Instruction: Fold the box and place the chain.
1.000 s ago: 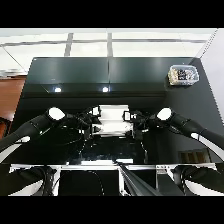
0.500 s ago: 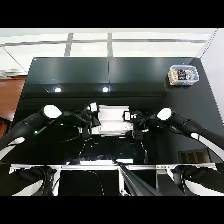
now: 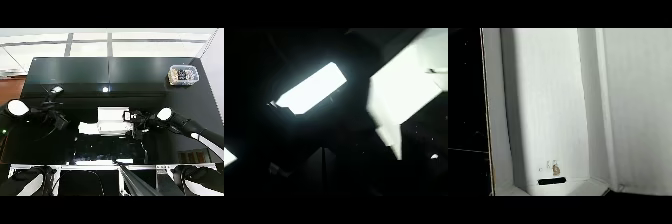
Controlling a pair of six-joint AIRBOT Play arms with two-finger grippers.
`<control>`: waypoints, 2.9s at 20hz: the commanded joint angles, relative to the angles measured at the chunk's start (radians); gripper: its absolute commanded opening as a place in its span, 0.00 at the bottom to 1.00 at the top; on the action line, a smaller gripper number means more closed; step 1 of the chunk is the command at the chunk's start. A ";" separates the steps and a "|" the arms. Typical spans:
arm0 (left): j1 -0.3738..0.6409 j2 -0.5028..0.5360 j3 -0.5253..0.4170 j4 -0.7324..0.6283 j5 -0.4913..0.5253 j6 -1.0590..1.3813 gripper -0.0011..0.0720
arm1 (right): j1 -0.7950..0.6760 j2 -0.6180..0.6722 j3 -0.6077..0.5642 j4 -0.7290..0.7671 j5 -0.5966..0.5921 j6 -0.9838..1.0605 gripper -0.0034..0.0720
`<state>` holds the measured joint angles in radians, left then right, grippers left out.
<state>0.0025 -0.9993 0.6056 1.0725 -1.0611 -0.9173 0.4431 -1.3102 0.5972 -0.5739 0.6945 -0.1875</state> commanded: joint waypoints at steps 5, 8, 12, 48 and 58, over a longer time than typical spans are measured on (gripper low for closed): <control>0.217 -0.289 -0.079 -0.461 -0.203 -0.082 0.05 | 0.000 0.000 0.000 0.000 0.000 0.000 0.30; 0.100 -0.351 -0.075 -0.460 -0.064 -0.111 0.05 | 0.000 0.000 0.000 0.000 0.001 0.000 0.30; -0.021 -0.396 -0.027 -0.460 -0.024 -0.112 0.05 | 0.000 0.000 0.000 0.000 0.000 0.000 0.30; -0.235 -0.418 0.254 -0.386 -0.233 -0.240 0.70 | 0.000 0.000 0.000 0.000 0.001 0.000 0.30; -0.374 -0.418 0.280 -0.300 -0.045 -0.422 0.70 | 0.000 0.000 0.000 0.000 0.000 0.000 0.30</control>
<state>-0.3214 -1.4178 0.8707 0.7284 -1.1797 -1.2503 0.4431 -1.3098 0.5972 -0.5743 0.6949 -0.1875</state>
